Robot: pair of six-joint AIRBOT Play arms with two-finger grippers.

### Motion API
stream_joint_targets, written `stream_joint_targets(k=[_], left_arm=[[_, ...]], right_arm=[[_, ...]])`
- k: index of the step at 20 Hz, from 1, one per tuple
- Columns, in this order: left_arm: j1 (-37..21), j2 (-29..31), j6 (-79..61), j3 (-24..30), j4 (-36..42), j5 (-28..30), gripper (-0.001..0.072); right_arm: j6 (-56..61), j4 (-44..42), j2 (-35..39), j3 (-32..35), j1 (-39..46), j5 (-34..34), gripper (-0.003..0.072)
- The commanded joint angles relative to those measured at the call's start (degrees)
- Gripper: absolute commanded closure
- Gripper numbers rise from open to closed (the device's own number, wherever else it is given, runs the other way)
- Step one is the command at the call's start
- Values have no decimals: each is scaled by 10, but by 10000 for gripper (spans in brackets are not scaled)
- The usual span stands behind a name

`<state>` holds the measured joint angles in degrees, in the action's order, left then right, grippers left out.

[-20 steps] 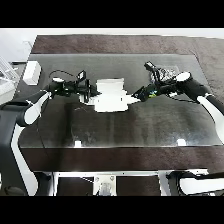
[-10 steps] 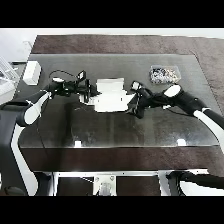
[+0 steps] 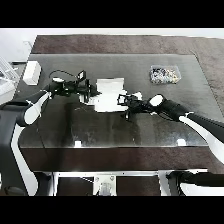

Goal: Fold the box and place the chain.

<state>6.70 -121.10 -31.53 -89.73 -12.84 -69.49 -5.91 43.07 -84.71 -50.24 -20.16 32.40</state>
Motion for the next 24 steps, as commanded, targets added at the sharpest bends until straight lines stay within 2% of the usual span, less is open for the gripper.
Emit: stream_joint_targets(k=[1,4,10,13,15,18,20,24], left_arm=[[0,0,0,0,0,0,689],[0,0,0,0,0,0,689],[0,0,0,0,0,0,689],[0,0,0,0,0,0,689],[0,0,0,0,0,0,689],[0,0,0,0,0,0,689],[0,0,0,0,0,0,689],[0,0,0,0,0,0,689]], right_arm=[[-8,-9,-12,0,-4,-80,60],[-34,-36,-13,-14,7,-89,60],[-132,-181,-14,-57,83,39,59],[-164,-191,-21,-71,97,65,55],[-173,-193,-43,-89,105,111,44],[-195,-193,-73,-120,117,136,42],[-201,-197,-87,-139,129,175,-1],[-202,-196,-118,-169,150,219,-1]])
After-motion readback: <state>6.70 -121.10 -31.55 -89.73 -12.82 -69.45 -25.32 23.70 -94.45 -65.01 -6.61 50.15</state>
